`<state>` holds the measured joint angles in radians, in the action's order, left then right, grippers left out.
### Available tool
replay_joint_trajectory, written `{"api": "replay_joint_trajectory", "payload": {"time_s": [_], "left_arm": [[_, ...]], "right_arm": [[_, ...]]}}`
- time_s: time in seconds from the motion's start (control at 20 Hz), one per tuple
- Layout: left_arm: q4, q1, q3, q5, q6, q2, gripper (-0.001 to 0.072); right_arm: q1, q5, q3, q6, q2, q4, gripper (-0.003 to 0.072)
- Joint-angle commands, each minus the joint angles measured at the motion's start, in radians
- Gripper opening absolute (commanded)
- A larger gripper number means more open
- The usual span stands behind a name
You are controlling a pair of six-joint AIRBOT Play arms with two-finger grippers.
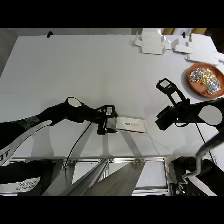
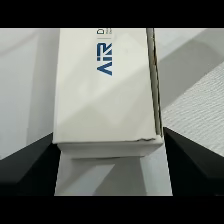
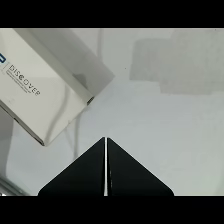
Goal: Fold the box and place the chain.
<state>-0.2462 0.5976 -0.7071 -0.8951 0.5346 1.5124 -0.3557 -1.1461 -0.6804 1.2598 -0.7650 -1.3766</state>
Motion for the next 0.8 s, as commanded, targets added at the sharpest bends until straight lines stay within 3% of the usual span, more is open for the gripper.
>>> {"api": "replay_joint_trajectory", "payload": {"time_s": [0.0, 0.2, 0.35, 0.5, 0.65, 0.75], "left_arm": [[0.015, 0.045, -0.001, 0.05, 0.025, 0.014, 0.0694], [0.064, 0.067, -0.001, 0.111, 0.022, 0.019, 0.0686], [0.074, 0.067, -0.001, 0.125, 0.027, 0.019, 0.0386], [0.071, 0.06, -0.001, 0.126, 0.02, 0.011, 0.0007], [0.031, 0.013, 0.0, 0.148, -0.117, -0.054, 0.0005], [-0.099, -0.059, 0.0, 0.18, -0.325, -0.131, 0.0004]], "right_arm": [[0.001, 0.006, -0.001, -0.001, 0.001, -0.001, 0.0023], [0.001, 0.006, -0.001, -0.003, 0.001, -0.001, 0.0023], [0.001, 0.006, -0.001, -0.003, 0.001, 0.0, 0.0023], [0.001, 0.006, -0.001, -0.003, 0.001, -0.001, 0.0023], [0.001, 0.005, -0.001, -0.003, 0.001, -0.001, 0.0023], [0.001, 0.005, -0.001, -0.003, 0.001, -0.003, 0.0023]]}}
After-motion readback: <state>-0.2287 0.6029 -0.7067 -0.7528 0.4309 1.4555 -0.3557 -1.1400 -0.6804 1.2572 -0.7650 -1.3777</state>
